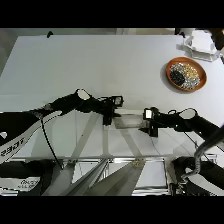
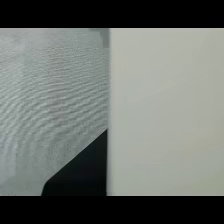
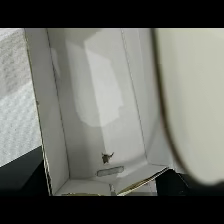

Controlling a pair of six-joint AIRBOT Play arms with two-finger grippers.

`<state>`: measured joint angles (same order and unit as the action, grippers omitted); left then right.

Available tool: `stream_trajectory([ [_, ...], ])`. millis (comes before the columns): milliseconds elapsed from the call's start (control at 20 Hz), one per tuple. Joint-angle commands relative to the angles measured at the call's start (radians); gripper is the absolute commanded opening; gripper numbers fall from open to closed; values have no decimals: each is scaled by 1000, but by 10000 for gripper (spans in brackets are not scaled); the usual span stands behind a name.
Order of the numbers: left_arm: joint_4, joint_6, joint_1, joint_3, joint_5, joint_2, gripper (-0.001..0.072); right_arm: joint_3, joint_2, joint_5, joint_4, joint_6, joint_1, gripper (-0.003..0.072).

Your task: Fold the box and place the chain.

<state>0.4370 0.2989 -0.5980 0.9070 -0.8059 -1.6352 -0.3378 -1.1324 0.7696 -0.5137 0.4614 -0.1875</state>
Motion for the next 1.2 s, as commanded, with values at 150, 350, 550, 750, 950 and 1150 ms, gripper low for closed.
stream_trajectory([
  [150,-2,-1,-1,0,2,-1,12,-1,-16,-11,-1,16,-2,516],
  [350,-2,0,-1,0,2,-1,12,-1,-17,-11,-1,16,-2,387],
  [550,-2,-1,-1,0,2,-1,12,-1,-35,-26,0,16,-2,374],
  [750,-2,-1,-1,0,2,-1,12,-1,-49,-28,21,19,-2,358],
  [950,-2,-1,-1,0,2,-1,12,-1,-49,-26,29,18,-2,355],
  [1150,-2,0,-1,0,2,-1,12,-1,-49,0,34,15,0,515],
])
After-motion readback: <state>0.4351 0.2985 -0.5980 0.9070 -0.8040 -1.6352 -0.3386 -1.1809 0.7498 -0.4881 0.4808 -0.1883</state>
